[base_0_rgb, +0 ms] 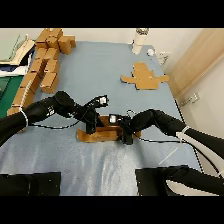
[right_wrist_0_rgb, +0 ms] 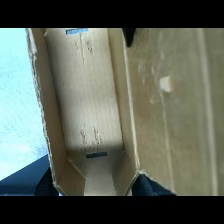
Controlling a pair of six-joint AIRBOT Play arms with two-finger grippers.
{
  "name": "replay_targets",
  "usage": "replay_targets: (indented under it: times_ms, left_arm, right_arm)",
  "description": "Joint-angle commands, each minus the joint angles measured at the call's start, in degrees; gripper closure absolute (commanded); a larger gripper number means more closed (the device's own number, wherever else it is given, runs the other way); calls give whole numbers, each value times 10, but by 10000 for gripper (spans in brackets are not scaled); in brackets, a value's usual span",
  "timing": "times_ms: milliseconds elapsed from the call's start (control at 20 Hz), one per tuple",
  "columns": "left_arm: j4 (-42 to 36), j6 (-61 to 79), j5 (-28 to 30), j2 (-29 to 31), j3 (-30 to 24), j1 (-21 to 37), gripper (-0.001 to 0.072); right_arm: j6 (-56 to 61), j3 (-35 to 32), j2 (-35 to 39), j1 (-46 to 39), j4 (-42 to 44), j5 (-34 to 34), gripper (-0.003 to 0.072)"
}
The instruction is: Fold the box.
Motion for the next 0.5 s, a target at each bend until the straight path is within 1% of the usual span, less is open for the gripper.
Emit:
replay_targets:
  times_ms: [0,200,300,350,400,450]
  left_arm:
    - [-1,0,-4,0,0,0,695]
    - [0,-3,0,0,0,1,686]
    - [4,-45,22,0,0,1,199]
    - [9,-76,28,2,0,4,44]
    - [26,-114,26,9,0,7,15]
    - [60,-154,22,21,0,11,16]
  right_arm:
    - [0,0,0,0,-3,-1,223]
    - [0,0,0,0,-4,0,223]
    - [0,0,0,0,-4,0,223]
    - [0,0,0,0,-4,0,222]
    - [0,0,0,0,-4,-1,223]
    - [0,0,0,0,-4,0,223]
